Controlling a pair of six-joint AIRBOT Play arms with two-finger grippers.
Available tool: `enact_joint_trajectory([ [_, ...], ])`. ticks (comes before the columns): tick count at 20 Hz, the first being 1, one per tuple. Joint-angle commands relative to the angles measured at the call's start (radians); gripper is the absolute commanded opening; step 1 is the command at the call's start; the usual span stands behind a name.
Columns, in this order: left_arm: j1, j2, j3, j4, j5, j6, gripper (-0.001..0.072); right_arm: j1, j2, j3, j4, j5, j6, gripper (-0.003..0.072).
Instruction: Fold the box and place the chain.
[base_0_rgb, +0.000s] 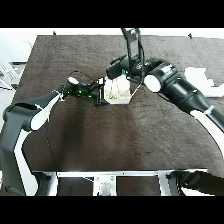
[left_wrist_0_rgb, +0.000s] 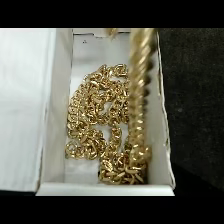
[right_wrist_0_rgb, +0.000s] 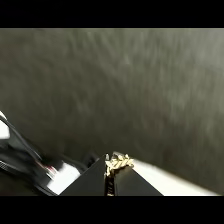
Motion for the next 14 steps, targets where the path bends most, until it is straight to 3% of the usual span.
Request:
enact_joint_trajectory([
  [1, 0.000, 0.000, 0.000, 0.000, -0.001, 0.000, 0.0620, -0.027, -0.076, -0.079, 0.003, -0.032, 0.068, 0.0006],
  [5, 0.000, 0.000, 0.000, 0.000, -0.001, 0.000, 0.0619, -0.036, -0.173, -0.151, 0.004, -0.074, 0.111, 0.0038],
  [7, 0.000, 0.000, 0.000, 0.000, -0.001, 0.000, 0.0619, -0.043, -0.199, -0.155, 0.003, -0.061, 0.111, 0.0552],
  [14, 0.000, 0.000, 0.000, 0.000, -0.002, 0.000, 0.0620, -0.272, -0.155, -0.169, 0.005, 0.040, 0.113, 0.0550],
])
